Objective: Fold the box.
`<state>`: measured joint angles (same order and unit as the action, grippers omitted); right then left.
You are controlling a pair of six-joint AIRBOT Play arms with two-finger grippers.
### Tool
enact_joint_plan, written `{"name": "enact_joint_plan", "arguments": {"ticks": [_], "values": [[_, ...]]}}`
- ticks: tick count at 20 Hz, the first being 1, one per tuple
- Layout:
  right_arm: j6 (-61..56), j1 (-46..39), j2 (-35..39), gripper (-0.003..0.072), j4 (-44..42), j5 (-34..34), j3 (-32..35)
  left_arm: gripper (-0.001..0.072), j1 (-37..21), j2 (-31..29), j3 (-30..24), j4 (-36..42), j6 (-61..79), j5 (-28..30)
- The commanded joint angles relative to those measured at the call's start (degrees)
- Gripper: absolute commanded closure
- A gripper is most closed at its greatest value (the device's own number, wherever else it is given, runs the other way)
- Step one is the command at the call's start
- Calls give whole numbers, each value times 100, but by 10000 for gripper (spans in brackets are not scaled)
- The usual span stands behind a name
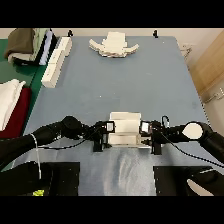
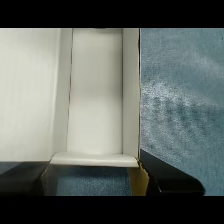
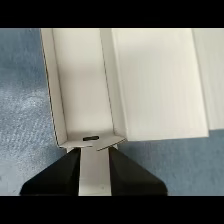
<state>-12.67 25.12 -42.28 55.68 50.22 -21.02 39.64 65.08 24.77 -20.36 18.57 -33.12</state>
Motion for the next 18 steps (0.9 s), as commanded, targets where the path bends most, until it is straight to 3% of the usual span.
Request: {"name": "enact_joint_plan", "arguments": {"ticks": [1,8,9,10,11,12,18], "values": [[79,168,-127,476,-195,-210,2,246,2,4,4,-2,-2,0],[481,179,-339,474,-671,-424,2,246,2,4,4,-2,-2,0],[479,179,-380,438,-678,-422,2,246,2,4,4,-2,-2,0],[479,177,-417,300,-708,-422,2,246,2,4,4,-2,-2,0],[479,179,-450,77,-750,-422,2,246,2,4,4,-2,-2,0],[476,179,-479,27,-791,-420,2,247,2,4,4,-2,-2,0],[442,177,-490,25,-815,-361,2,246,2,4,4,-2,-2,0]]}}
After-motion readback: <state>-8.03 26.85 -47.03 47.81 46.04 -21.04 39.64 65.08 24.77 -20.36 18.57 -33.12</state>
